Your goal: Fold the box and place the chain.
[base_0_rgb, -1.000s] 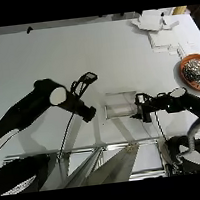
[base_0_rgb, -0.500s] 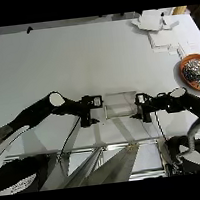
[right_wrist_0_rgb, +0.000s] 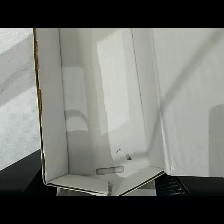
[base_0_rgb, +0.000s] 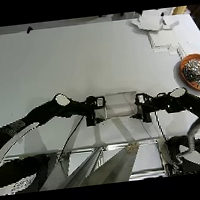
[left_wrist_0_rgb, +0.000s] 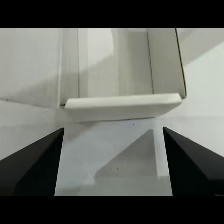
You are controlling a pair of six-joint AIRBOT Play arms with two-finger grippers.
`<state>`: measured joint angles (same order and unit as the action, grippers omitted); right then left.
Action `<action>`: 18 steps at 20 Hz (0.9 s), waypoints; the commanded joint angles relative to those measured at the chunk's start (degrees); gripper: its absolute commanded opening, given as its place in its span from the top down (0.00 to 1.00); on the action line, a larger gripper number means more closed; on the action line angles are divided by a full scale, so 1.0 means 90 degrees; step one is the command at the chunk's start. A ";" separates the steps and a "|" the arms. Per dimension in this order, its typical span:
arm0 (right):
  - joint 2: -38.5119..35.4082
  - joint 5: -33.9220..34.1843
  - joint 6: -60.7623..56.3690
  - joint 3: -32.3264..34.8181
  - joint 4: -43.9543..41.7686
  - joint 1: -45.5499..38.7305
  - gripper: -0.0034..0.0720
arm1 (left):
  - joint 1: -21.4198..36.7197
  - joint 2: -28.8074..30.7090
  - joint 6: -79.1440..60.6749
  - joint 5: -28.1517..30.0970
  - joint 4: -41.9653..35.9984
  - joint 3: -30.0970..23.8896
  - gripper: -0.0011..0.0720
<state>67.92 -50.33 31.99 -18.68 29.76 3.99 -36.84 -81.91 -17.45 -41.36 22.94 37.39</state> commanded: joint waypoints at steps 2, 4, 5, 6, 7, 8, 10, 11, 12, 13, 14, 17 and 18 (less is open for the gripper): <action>-0.0005 -0.0002 0.0000 0.0000 0.0000 0.0000 0.38 | -0.0087 -0.0061 -0.0073 0.0182 -0.0481 -0.0002 0.03; -0.0005 -0.0002 0.0000 0.0000 0.0000 -0.0002 0.38 | -0.0087 -0.0061 -0.0070 0.0194 -0.0476 -0.0005 0.03; -0.0005 -0.0002 0.0000 0.0000 0.0000 0.0000 0.38 | -0.0092 -0.0061 -0.0070 0.0194 -0.0478 -0.0005 0.03; -0.0005 0.0000 0.0000 0.0000 0.0000 0.0000 0.38 | -0.0114 -0.0061 -0.0073 0.0197 -0.0476 -0.0005 0.03; -0.0005 0.0000 0.0000 0.0000 0.0000 0.0000 0.38 | -0.0126 -0.0066 -0.0087 0.0192 -0.0478 -0.0005 0.03; -0.0005 0.0000 0.0000 0.0000 0.0000 -0.0002 0.38 | -0.0155 -0.0080 -0.0087 0.0197 -0.0478 -0.0005 0.03; -0.0005 0.0000 0.0000 0.0000 0.0000 0.0000 0.38 | -0.0204 -0.0146 -0.0087 0.0197 -0.0474 -0.0005 0.03; -0.0005 -0.0002 0.0000 0.0000 -0.0002 0.0000 0.38 | -0.0214 -0.0165 -0.0087 0.0192 -0.0466 -0.0005 0.03; -0.0005 0.0000 0.0000 0.0000 0.0000 0.0000 0.38 | -0.0231 -0.0170 -0.0087 0.0197 -0.0464 -0.0005 0.03; -0.0005 -0.0002 0.0000 0.0000 -0.0002 0.0000 0.38 | -0.0231 -0.0170 -0.0087 0.0194 -0.0466 -0.0005 0.03; -0.0005 -0.0002 0.0000 0.0000 0.0000 0.0000 0.38 | -0.0231 -0.0170 -0.0087 0.0194 -0.0466 -0.0002 0.03; -0.0005 -0.0002 0.0000 0.0000 -0.0002 0.0000 0.38 | -0.0231 -0.0170 -0.0092 0.0194 -0.0471 -0.0005 0.03; -0.0005 -0.0002 0.0000 0.0000 0.0000 0.0000 0.38 | -0.0231 -0.0170 -0.0182 0.0192 -0.0476 -0.0005 0.03</action>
<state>67.92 -50.30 31.97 -18.68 29.76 3.99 -38.87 -83.40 -18.26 -39.64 18.63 37.36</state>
